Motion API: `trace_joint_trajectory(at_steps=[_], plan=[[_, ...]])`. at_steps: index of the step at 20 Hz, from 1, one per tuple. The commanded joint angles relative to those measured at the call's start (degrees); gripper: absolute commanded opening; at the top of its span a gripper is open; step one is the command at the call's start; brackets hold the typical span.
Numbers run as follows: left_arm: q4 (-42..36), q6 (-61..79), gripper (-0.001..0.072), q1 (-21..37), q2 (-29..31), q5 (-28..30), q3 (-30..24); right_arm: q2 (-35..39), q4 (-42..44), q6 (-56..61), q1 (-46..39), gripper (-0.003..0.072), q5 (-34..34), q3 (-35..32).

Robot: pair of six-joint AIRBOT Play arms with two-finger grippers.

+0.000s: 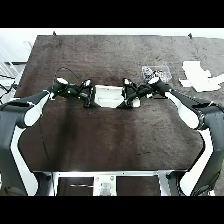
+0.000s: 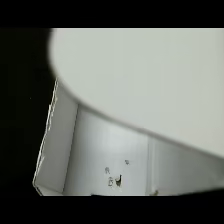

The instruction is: Fold the box and place the chain.

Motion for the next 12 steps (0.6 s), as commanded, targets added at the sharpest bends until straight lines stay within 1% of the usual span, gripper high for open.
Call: trace_joint_trajectory(at_steps=[1, 8, 10, 12], plan=[[-0.1, -0.1, 0.0528, 0.0, 0.0, 0.4, 0.0, 1.3, -2.8, 0.1, -1.4, 0.072, 0.0, 0.0], [0.0, -0.1, 0.0528, 0.0, 0.0, 1.6, 0.0, 6.6, -5.6, 0.6, -6.7, 0.072, 5.2, 0.0], [0.0, -0.1, 0.0528, 0.0, 0.0, 1.6, 0.0, 8.0, -4.9, 1.3, -8.0, 0.072, 9.3, 0.0], [0.0, -0.1, 0.0528, 0.0, 0.0, 1.7, 0.0, 8.6, 0.0, 6.7, -9.0, 0.072, 15.1, 0.0]])
